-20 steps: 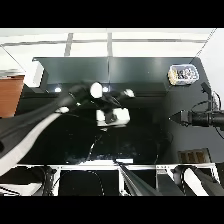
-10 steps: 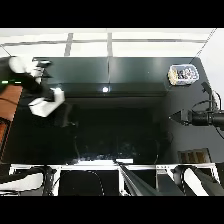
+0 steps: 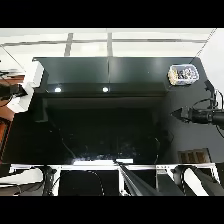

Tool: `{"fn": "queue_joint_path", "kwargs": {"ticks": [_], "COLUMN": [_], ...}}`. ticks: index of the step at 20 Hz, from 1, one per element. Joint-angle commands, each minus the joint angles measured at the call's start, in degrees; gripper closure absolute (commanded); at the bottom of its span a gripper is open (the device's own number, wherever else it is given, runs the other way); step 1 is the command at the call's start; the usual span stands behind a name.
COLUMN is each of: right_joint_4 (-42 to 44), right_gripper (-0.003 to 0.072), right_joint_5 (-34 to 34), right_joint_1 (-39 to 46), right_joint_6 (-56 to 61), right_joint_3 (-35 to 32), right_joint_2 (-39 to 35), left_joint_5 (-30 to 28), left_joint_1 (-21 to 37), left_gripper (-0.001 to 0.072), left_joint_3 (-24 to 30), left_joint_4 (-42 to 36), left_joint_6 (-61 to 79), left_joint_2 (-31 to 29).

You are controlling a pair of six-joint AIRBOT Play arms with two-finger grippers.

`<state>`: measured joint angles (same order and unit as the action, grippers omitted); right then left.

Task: Fold the box and place the chain.

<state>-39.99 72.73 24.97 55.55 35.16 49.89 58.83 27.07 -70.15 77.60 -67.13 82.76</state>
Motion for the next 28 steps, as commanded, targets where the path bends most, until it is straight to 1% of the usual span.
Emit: {"fn": "queue_joint_path", "kwargs": {"ticks": [1, 4, 5, 6, 7, 9, 11, 12, 14, 15, 16, 17, 18, 19, 20, 21, 22, 24, 25, 26, 27, 28], "right_joint_4": [1.4, 3.39, 3.54, 3.54, 3.54, 3.78, 5.2, 5.99, 8.2, 8.68, 8.41, 8.39, 8.39, 7.5, 4.98, 0.57, -3.67, -11.1, -15.69, -20.02, -24.63, -28.41], "right_gripper": [0.067, 0.067, 0.067, 0.067, 0.067, 0.067, 0.067, 0.067, 0.0671, 0.067, 0.067, 0.067, 0.067, 0.067, 0.067, 0.067, 0.067, 0.0671, 0.0671, 0.0671, 0.0671, 0.0671], "right_joint_5": [-1.97, -2.93, -2.95, -2.95, -2.93, -2.95, -3.3, -4.17, -8.94, -12.37, -16.02, -20.46, -24.87, -29.14, -31.85, -33.2, -33.55, -33.53, -33.42, -32.74, -30.82, -28.83], "right_joint_1": [0.02, 0.02, 0.02, 0.02, 0.02, 0.02, -0.55, -1.68, -6.69, -10.56, -14.6, -18.97, -22.53, -25.66, -28.02, -29.88, -30.97, -31.5, -31.47, -31.52, -31.52, -31.52], "right_joint_6": [0.44, 0.44, 0.44, 0.44, 0.44, 0.42, 0.37, 0.37, 0.37, 0.37, 0.35, 0.13, 0.13, 0.13, 0.15, 0.39, 1.79, 9.68, 13.03, 15.47, 17.73, 20.11], "right_joint_3": [0.0, 0.0, 0.0, 0.0, 0.0, 0.0, 0.02, 0.02, 0.13, 0.57, 1.11, 1.44, 1.53, 1.53, 1.55, 1.55, 1.55, 1.64, 1.97, 2.56, 3.78, 5.11], "right_joint_2": [0.0, 0.0, 0.0, 0.0, 0.0, 0.0, 0.0, 0.0, 0.02, 0.04, 0.04, 0.04, 0.07, 0.07, 0.09, 0.26, 0.59, 1.51, 1.92, 2.36, 3.28, 4.42], "left_joint_5": [-9.09, -13.64, -14.58, -15.43, -16.9, -17.75, -17.51, -16.35, -11.63, -9.05, -5.75, -2.36, 0.07, 1.11, 0.61, -2.36, -7.74, -19.63, -24.7, -28.2, -29.55, -29.4], "left_joint_1": [0.72, -0.07, -0.28, -0.33, -0.72, -1.75, -2.99, -3.69, -5.38, -6.45, -7.61, -9.01, -10.84, -13.03, -15.78, -19.34, -23.26, -30.25, -33.18, -35.08, -36.0, -36.11], "left_gripper": [0.0311, 0.031, 0.0293, 0.0206, -0.0008, -0.001, -0.001, -0.0009, -0.0005, 0.0036, 0.0264, 0.068, 0.0687, 0.0687, 0.0687, 0.0687, 0.0688, 0.0687, 0.0687, 0.0686, 0.0686, 0.0686], "left_joint_3": [0.02, -0.09, -0.22, -0.28, -0.31, -1.64, -5.33, -7.85, -13.22, -15.21, -16.65, -17.03, -16.33, -14.58, -11.21, -5.44, 2.36, 19.08, 27.26, 34.03, 38.64, 41.97], "left_joint_4": [-3.32, -3.56, -3.54, -3.58, -3.54, -3.28, -3.3, -3.32, -4.57, -6.01, -7.82, -10.54, -13.77, -15.98, -16.98, -17.0, -17.03, -16.96, -16.57, -16.57, -16.55, -16.55], "left_joint_6": [5.9, 5.88, 5.84, 5.86, 5.75, 5.62, 5.6, 5.01, 0.9, -2.19, -4.98, -5.51, -5.44, -5.07, -5.05, -4.35, -2.95, -2.64, -2.64, -2.58, -2.01, -1.97], "left_joint_2": [3.52, 6.75, 7.82, 8.55, 8.87, 8.28, 6.64, 5.51, 3.26, 2.01, 0.68, -1.01, -2.82, -4.87, -7.76, -11.98, -17.29, -27.69, -32.54, -36.54, -39.39, -41.59]}}
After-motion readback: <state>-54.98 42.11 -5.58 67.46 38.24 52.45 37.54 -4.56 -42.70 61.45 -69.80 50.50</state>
